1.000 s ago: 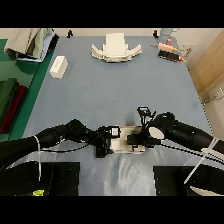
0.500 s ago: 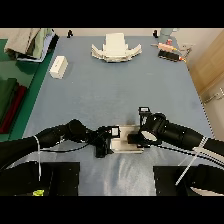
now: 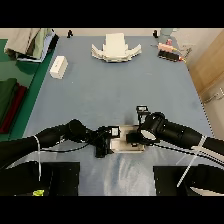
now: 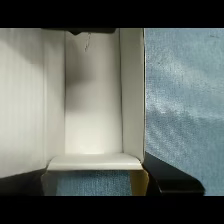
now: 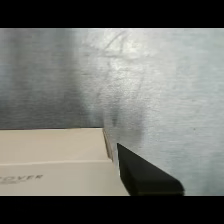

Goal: Fold the box.

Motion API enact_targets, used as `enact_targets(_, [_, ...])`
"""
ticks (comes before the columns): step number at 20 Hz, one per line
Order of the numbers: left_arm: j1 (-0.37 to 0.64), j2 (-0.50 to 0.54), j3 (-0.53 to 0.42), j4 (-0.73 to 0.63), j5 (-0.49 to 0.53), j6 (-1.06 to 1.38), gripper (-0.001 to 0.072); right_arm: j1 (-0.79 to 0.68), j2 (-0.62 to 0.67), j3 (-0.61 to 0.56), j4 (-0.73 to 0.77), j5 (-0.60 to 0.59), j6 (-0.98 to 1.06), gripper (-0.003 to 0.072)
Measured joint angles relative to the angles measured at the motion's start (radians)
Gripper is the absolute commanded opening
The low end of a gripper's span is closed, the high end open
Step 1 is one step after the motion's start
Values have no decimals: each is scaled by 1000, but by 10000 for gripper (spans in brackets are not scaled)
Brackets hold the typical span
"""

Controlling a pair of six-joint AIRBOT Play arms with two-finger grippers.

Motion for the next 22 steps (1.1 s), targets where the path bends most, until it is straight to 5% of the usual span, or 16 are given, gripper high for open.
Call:
enact_targets(3, [0,0,0,0,0,2,468,0,2,13,11,25,-11,487])
enact_targets(13, [0,0,0,-1,0,-1,468,0,167,27,39,127,-23,480])
enact_targets(15, [0,0,0,-1,0,-1,468,0,230,27,40,154,-23,342])
enact_targets(18, [0,0,0,-1,0,-1,468,-15,323,27,39,190,-19,2])
enact_targets(22, [0,0,0,-1,0,-1,468,-130,392,27,39,255,-97,1])
